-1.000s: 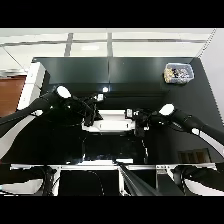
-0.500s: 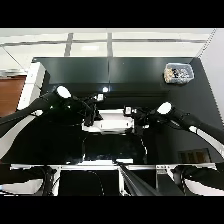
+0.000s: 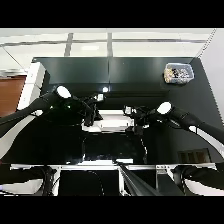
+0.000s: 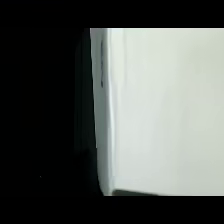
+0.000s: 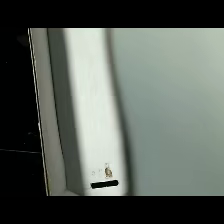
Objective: Fold the box and place the chain.
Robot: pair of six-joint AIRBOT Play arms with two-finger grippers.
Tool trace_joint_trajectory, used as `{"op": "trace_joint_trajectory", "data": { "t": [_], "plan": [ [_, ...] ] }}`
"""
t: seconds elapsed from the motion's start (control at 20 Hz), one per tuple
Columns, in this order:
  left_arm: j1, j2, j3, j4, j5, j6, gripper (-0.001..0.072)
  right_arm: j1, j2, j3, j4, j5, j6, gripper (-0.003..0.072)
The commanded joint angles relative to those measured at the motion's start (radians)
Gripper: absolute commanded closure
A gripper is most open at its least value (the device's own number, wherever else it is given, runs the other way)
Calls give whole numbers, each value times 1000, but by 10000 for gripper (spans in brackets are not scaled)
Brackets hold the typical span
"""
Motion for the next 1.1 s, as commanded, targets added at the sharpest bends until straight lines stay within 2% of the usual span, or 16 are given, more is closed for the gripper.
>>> {"op": "trace_joint_trajectory", "data": {
  "t": [0.0, 0.1, 0.15, 0.25, 0.4, 0.45, 0.5, 0.55, 0.6, 0.7, 0.75, 0.85, 0.95, 1.0, 1.05],
  "plan": [
    [2, 7, 2, 5, 2, -15, 456, 1, -1, 1, -3, 1, 0, 210],
    [24, 38, 15, 20, 7, -145, 59, 1, -1, 1, -3, 1, 0, 211],
    [45, 58, 27, 42, 0, -239, -4, 1, -1, 1, -3, 1, 0, 210],
    [103, 111, 53, 132, -64, -430, -4, 1, -1, 1, -3, 1, 0, 210],
    [196, 160, 61, 201, -280, -687, 7, 1, -1, 1, -3, 2, 0, 211],
    [219, 158, 60, 190, -377, -795, 70, 1, -1, 1, -3, 2, 0, 210],
    [226, 157, 50, 157, -450, -886, 281, 1, -1, 1, -3, 2, 0, 211],
    [223, 157, 31, 108, -496, -910, 554, 1, -1, 1, -3, 3, 0, 211],
    [206, 157, 0, 19, -516, -887, 681, 1, -1, 1, -3, 3, 0, 212],
    [150, 157, -63, -180, -447, -802, 681, 1, -1, 1, -3, 3, 0, 212],
    [121, 157, -84, -269, -368, -753, 681, 1, -1, 1, -3, 3, 0, 212],
    [81, 157, -86, -374, -142, -705, 682, 1, -1, 1, -3, 3, 0, 212],
    [82, 156, -81, -418, 92, -703, 681, 1, -1, 1, -3, 3, 0, 213],
    [82, 155, -81, -379, 199, -703, 681, 1, -1, 1, -3, 3, 0, 213],
    [80, 146, -80, -331, 262, -703, 681, 1, -1, 1, -3, 3, 0, 213]
  ]
}}
